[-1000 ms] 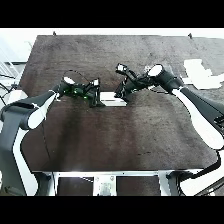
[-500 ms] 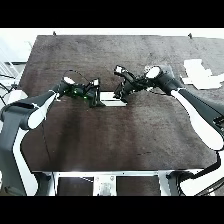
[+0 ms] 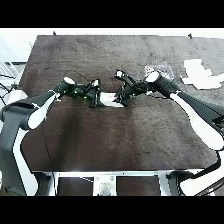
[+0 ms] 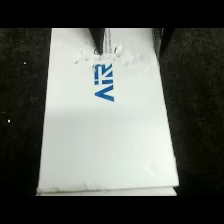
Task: Fold the box and place the chain.
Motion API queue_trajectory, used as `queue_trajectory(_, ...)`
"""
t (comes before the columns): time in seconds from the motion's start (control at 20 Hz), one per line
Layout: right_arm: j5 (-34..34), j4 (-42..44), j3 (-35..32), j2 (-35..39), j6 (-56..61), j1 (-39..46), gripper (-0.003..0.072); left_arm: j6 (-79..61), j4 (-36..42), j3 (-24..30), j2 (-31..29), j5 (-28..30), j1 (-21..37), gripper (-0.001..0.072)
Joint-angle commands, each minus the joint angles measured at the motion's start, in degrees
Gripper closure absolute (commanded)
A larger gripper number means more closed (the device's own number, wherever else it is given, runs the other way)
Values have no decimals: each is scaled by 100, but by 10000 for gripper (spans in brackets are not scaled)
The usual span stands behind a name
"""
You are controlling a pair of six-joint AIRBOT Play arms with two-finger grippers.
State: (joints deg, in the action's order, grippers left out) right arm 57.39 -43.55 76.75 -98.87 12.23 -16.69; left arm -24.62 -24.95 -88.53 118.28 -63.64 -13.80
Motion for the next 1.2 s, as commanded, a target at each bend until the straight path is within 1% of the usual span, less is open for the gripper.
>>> queue_trajectory(0.0,57,603,-35,55,-481,83,354,17,9,-2,0,24,4,360)
queue_trajectory(0.15,136,896,-7,118,-697,170,353,15,9,-2,0,22,4,360)
queue_trajectory(0.35,138,1045,-9,116,-791,247,358,15,9,-2,0,24,4,360)
queue_trajectory(0.4,133,1062,-15,103,-828,249,403,15,9,-2,0,24,4,360)
queue_trajectory(0.45,133,1062,-20,61,-824,249,422,15,9,-2,0,24,4,360)
queue_trajectory(0.5,136,1062,-20,-11,-822,249,473,15,9,-2,0,24,4,360)
queue_trajectory(0.55,138,1062,-20,-120,-817,249,561,15,9,-2,0,24,4,360)
queue_trajectory(0.65,166,1062,-20,-367,-748,234,572,15,9,-2,0,24,4,360)
queue_trajectory(0.7,232,1060,-20,-479,-680,232,638,15,9,-2,0,24,4,360)
queue_trajectory(0.8,402,1075,-20,-621,-669,234,638,15,9,-2,0,24,4,360)
queue_trajectory(0.9,402,1139,-9,-584,-673,254,665,15,9,-2,0,24,4,360)
queue_trajectory(1.0,404,1392,-7,-413,-796,282,665,15,9,-2,0,24,4,360)
queue_trajectory(1.15,400,1759,-7,61,-975,284,665,15,9,-2,0,24,4,360)
